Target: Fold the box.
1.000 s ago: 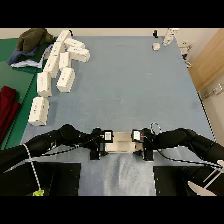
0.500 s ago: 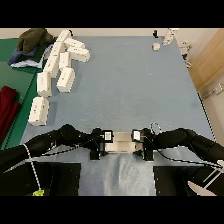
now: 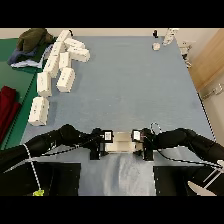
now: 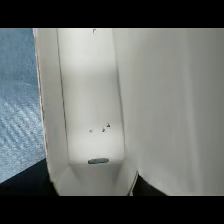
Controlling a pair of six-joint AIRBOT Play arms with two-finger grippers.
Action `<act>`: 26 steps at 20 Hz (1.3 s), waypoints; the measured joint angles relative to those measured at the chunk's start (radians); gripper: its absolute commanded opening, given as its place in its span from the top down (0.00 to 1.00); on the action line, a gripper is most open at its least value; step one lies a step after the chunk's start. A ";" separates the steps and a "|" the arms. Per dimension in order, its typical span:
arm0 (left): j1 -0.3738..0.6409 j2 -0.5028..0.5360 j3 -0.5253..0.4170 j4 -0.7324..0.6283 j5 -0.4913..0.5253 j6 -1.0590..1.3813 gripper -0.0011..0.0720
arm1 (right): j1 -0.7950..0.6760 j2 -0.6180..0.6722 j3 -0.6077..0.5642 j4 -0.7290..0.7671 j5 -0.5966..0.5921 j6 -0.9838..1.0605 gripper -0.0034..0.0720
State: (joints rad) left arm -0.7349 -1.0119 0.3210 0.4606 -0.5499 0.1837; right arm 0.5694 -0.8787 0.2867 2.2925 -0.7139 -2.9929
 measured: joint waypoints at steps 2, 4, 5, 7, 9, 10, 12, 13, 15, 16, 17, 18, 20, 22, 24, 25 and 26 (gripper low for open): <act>0.000 -0.003 0.000 -0.002 -0.001 0.001 0.34 | 0.000 0.001 0.000 -0.002 0.002 0.007 0.00; 0.000 -0.002 0.000 -0.001 -0.002 0.001 0.34 | 0.000 0.007 0.005 -0.019 -0.010 0.037 0.00; 0.000 -0.001 0.000 -0.001 -0.002 0.001 0.34 | 0.000 0.014 0.010 -0.037 -0.023 0.068 0.00; 0.000 -0.001 0.000 0.000 -0.002 0.001 0.34 | 0.000 0.042 0.027 -0.095 -0.055 0.156 0.00; 0.000 -0.001 0.000 0.000 -0.002 0.001 0.34 | 0.000 0.082 0.050 -0.187 -0.114 0.271 0.00; 0.000 -0.001 0.000 0.000 -0.002 0.001 0.34 | 0.000 0.108 0.064 -0.238 -0.156 0.336 0.00; -0.001 -0.001 0.000 0.000 -0.001 0.000 0.34 | 0.000 0.160 0.095 -0.335 -0.258 0.470 0.01; -0.001 -0.001 0.000 0.000 -0.001 0.000 0.34 | 0.000 0.186 0.113 -0.372 -0.314 0.542 0.02; -0.001 -0.001 0.000 0.000 -0.001 0.000 0.34 | 0.000 0.237 0.152 -0.420 -0.428 0.745 0.25; -0.001 -0.001 0.000 0.000 -0.001 0.000 0.34 | 0.000 0.253 0.167 -0.420 -0.465 0.861 0.48; -0.001 -0.001 0.000 0.000 -0.001 0.000 0.34 | 0.000 0.264 0.177 -0.396 -0.491 0.978 0.78; -0.001 -0.001 0.000 0.000 0.000 0.000 0.34 | 0.000 0.269 0.181 -0.343 -0.500 1.096 0.89; -0.001 -0.001 0.000 0.000 0.000 0.000 0.34 | 0.006 0.257 0.172 -0.198 -0.456 1.276 0.95; -0.001 -0.001 0.000 0.000 0.000 0.000 0.34 | 0.047 0.223 0.162 -0.058 -0.333 1.398 0.95; -0.001 -0.001 0.000 0.000 0.000 0.000 0.34 | 0.109 0.179 0.162 0.031 -0.161 1.482 0.95; -0.001 -0.001 0.000 0.000 0.000 0.000 0.34 | 0.135 0.154 0.167 0.059 -0.070 1.514 0.95; -0.001 -0.001 0.000 0.000 0.000 0.000 0.34 | 0.151 0.132 0.173 0.077 0.005 1.537 0.95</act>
State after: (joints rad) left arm -0.7361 -1.0126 0.3210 0.4606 -0.5499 0.1841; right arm 0.7204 -0.7464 0.4599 2.3692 -0.7090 -1.4563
